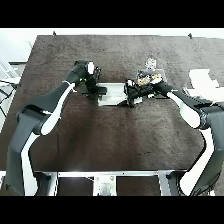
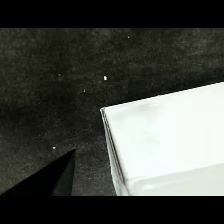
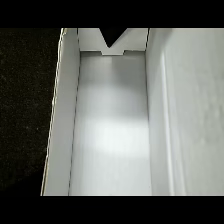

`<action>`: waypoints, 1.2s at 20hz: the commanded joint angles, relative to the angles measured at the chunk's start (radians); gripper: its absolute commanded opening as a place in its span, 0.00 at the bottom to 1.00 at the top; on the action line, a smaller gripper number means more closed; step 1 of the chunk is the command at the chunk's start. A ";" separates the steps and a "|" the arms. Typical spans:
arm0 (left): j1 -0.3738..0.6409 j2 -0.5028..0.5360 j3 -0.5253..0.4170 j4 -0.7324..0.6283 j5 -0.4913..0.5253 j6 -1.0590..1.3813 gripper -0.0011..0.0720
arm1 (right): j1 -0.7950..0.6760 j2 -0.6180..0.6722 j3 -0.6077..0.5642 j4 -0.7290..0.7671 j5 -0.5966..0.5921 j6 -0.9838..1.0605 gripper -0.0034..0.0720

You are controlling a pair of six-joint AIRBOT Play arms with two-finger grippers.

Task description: Fold the box and place the chain.

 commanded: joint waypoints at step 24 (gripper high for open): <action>-0.007 0.066 0.058 0.026 -0.145 0.141 0.86 | 0.000 0.000 0.000 0.000 0.000 0.000 0.83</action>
